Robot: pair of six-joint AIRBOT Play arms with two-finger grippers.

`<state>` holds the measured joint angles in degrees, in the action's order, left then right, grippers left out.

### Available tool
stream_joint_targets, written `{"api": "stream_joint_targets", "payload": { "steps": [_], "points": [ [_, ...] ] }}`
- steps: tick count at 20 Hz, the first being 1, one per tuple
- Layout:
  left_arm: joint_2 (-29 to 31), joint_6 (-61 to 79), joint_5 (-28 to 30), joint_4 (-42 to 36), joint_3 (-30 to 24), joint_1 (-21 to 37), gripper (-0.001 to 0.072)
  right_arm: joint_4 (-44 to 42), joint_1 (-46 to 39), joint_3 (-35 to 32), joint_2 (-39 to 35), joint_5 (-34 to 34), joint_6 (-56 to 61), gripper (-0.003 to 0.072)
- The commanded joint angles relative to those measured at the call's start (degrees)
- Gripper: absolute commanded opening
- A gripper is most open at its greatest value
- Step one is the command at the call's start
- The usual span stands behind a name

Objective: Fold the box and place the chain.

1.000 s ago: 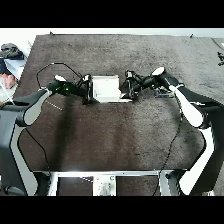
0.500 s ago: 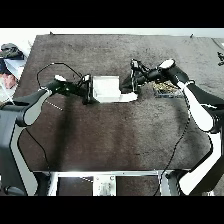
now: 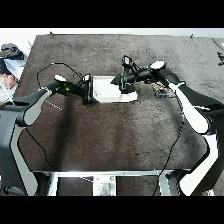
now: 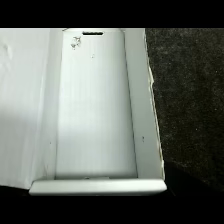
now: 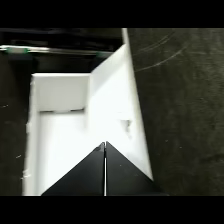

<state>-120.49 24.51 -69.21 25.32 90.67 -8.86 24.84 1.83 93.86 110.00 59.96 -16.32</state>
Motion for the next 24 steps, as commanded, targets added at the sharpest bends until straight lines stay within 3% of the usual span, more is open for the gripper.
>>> {"api": "stream_joint_targets", "payload": {
  "steps": [1,11,17,21,24],
  "points": [
    [0.0,0.0,0.2,0.0,0.0,0.0,0.0414,-0.7,0.6,0.0,1.3,-7.6,0.0,-0.0016],
    [0.0,0.0,0.3,0.0,0.0,0.0,0.0414,6.3,0.6,0.0,4.4,-8.3,-0.5,-0.0017],
    [0.0,0.0,0.2,0.0,0.0,0.0,0.0414,6.3,0.6,0.0,4.1,-8.2,-0.6,-0.0017],
    [0.0,0.0,0.2,0.0,0.0,0.0,0.0414,6.3,0.3,0.0,0.9,-7.8,-0.6,-0.0017],
    [0.0,0.0,0.2,-0.1,0.0,0.0,0.0414,8.0,-1.0,0.0,-3.1,-2.7,-0.5,-0.0016]
  ]
}}
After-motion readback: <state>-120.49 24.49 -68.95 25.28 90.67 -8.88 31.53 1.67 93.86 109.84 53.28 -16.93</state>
